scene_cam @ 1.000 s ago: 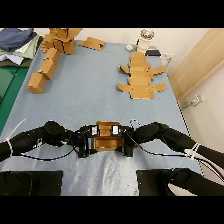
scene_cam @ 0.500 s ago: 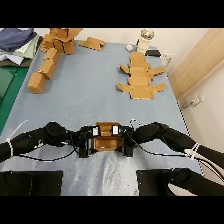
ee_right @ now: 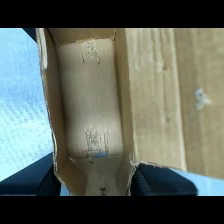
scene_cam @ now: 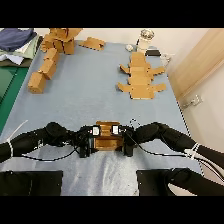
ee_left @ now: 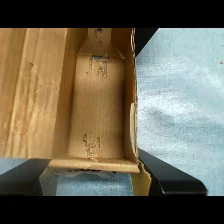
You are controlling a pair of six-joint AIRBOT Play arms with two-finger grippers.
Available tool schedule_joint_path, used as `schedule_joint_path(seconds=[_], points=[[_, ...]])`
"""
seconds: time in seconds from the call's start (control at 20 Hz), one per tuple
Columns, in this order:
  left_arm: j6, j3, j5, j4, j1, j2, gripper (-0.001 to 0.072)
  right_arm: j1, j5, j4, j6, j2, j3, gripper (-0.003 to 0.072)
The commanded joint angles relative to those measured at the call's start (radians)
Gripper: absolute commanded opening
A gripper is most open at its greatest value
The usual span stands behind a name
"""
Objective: Fold the box.
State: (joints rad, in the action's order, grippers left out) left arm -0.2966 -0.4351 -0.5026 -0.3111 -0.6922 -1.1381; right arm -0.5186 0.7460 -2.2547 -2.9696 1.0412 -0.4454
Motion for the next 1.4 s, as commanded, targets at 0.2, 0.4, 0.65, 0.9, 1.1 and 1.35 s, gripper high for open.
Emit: schedule_joint_path(seconds=[0.2, 0.4, 0.65, 0.9, 1.1, 1.35], points=[[0.002, 0.0, 0.004, 0.0, 0.001, -0.001, 0.0596, 0.0, 0.0, 0.0, 0.0, 0.0, 0.0, 0.0488], [0.002, 0.0, 0.004, 0.0, 0.001, -0.001, 0.0596, 0.0, 0.0, 0.0, 0.0, 0.0, 0.0, 0.0488], [0.002, 0.0, 0.004, 0.0, 0.001, -0.001, 0.0596, 0.0, 0.0, 0.0, 0.0, 0.0, 0.0, 0.0488], [0.002, 0.0, 0.004, 0.0, 0.001, -0.001, 0.0596, 0.0, 0.02, -0.024, 0.003, 0.0, 0.0, 0.0489], [0.002, 0.0, 0.004, 0.0, 0.001, -0.001, 0.0596, 0.0, 0.069, -0.018, 0.002, -0.021, -0.01, 0.0709], [0.002, 0.0, 0.004, 0.0, 0.001, -0.001, 0.0596, 0.0, 0.104, 0.035, 0.003, -0.051, -0.012, 0.0709]])
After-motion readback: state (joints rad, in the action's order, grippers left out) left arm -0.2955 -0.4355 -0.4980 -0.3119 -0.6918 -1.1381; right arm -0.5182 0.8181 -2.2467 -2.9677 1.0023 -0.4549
